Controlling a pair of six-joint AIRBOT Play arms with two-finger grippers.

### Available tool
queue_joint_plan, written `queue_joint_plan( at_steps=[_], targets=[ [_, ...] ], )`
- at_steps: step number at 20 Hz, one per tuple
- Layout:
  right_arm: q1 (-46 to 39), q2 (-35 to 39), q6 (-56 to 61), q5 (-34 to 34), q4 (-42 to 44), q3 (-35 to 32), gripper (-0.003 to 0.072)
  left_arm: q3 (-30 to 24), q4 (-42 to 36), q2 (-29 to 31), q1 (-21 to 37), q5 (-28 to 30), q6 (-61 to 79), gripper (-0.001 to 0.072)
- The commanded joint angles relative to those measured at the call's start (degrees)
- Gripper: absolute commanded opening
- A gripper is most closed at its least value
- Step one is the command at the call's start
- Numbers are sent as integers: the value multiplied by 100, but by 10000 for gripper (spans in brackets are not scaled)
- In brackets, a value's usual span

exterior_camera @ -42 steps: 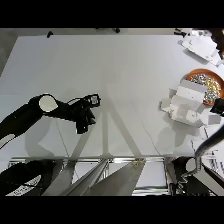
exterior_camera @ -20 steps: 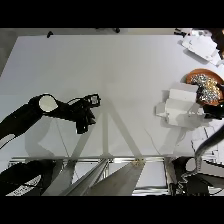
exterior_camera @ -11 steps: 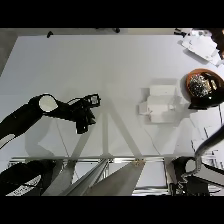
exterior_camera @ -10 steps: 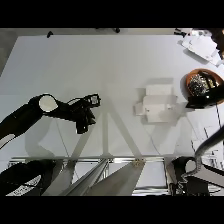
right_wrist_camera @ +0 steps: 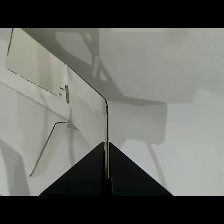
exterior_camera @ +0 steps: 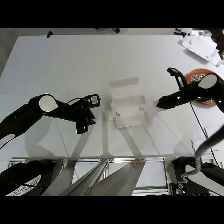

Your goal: Fold the box and place the chain.

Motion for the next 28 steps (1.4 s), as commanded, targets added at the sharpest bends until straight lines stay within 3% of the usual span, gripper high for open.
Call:
queue_joint_plan(
  at_steps=[1, 5, 8, 12, 13, 14, 15, 17, 21, 25, 26, 28],
  targets=[
    [625, 76, 546, -520, 210, -81, 12, 7, -133, 0, -4, -66, -17, 221],
    [1235, 74, 761, -968, 223, -326, 12, 7, -1091, 2, -2, -284, -267, 209],
    [1469, 74, 905, -1128, 225, -540, 13, 7, -1091, 2, -2, -551, -258, 209],
    [1589, 74, 905, -1169, 221, -629, 13, 7, -1187, 9, 225, -468, -365, 218],
    [1589, 74, 905, -1176, 219, -629, 13, 7, -1314, 7, 435, -426, -498, 243],
    [1589, 74, 905, -1178, 221, -629, 13, 7, -1519, 7, 717, -402, -807, 372],
    [1589, 74, 905, -1180, 221, -629, 13, 7, -1670, 2, 1049, -424, -1161, 458],
    [1589, 74, 905, -1180, 223, -629, 13, 7, -1781, 0, 1659, -599, -1322, 525],
    [1589, 74, 905, -1141, 223, -629, 13, 109, -1950, -87, 2341, -643, -1016, 538],
    [1589, 74, 905, -1132, 225, -629, 13, 494, -2048, -914, 2149, -682, -844, 543],
    [1591, 74, 905, -1134, 227, -629, 13, 623, -2129, -1200, 2081, -772, -774, 584],
    [1589, 74, 905, -1134, 225, -629, 13, 914, -2393, -1744, 1917, -1088, -551, 588]
  ],
)
